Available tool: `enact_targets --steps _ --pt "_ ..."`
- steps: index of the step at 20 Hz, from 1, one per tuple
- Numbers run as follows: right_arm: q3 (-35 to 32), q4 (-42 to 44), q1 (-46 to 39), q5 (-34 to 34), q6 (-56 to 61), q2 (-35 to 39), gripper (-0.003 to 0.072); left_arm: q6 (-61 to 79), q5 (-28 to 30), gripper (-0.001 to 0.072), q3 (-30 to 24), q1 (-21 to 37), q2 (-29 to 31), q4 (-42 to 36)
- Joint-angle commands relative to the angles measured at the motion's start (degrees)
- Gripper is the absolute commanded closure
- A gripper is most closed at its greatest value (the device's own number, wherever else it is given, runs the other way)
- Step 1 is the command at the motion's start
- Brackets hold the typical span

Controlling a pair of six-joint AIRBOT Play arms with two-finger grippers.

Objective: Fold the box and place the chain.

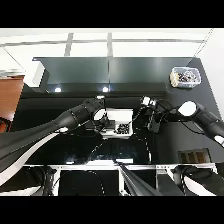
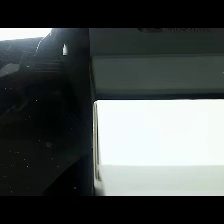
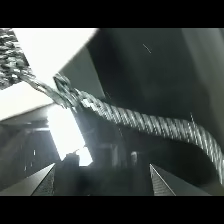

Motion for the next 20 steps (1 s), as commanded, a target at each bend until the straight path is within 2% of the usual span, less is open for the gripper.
enact_targets --steps 1,3,6,20 --pt "0.4 10.3 0.6 -2.9 -23.0 -6.2 -0.0034 0.0 0.0 0.0679 0.0 0.0 0.0 0.0" --pt "1.7 10.6 0.7 -4.4 -24.8 -9.4 -0.0034 0.0 0.0 0.0679 0.0 0.0 0.0 0.0" --pt "2.4 10.5 1.6 -7.5 -24.8 -10.1 -0.0034 0.0 0.0 0.0679 0.0 0.0 0.0 0.0" --pt "2.3 10.6 1.6 -5.8 -24.2 -12.4 -0.0033 0.0 0.0 0.0679 0.0 0.0 0.0 0.0"
